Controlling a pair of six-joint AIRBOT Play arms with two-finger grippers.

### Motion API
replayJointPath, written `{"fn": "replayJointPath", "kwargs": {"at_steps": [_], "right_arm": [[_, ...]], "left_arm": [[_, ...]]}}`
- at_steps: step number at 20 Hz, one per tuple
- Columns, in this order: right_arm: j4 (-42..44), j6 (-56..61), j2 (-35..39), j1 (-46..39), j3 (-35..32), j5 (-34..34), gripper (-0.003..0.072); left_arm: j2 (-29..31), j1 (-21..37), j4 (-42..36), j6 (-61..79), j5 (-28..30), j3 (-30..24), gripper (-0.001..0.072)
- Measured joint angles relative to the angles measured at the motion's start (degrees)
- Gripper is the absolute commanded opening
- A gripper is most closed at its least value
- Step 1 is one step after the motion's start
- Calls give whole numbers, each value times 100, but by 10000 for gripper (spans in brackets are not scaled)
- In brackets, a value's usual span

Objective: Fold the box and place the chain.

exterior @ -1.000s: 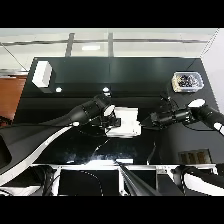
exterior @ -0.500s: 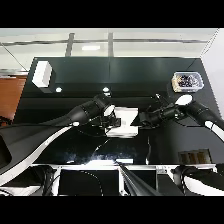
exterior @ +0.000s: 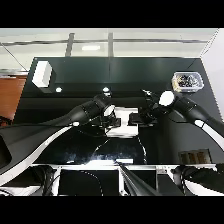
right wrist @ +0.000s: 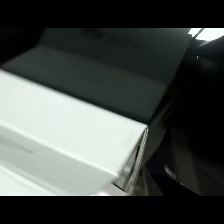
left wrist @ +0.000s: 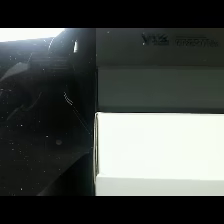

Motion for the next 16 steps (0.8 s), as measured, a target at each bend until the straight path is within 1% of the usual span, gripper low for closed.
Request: {"fn": "replayJointPath", "kwargs": {"at_steps": [1, 2, 3, 10, 13, 16], "right_arm": [[-166, 275, 0, 149, 28, -61, 540], [-332, 516, 0, 286, 50, -107, 460], [-546, 767, 0, 435, 72, -140, 436], [-1932, 2468, 0, 1250, 216, -201, 434], [-2328, 3008, -9, 1410, 238, -157, 427], [-2603, 3270, -13, 1475, 245, -39, 426]], "left_arm": [[0, 0, 0, 0, 2, 0, 30], [0, 0, 0, 2, 2, 0, 30], [0, 0, 0, 9, 2, 0, 30], [0, 0, 0, 2, 2, 0, 31], [0, 0, 0, 2, 2, 0, 30], [0, 0, -2, 0, 2, 0, 30]]}}
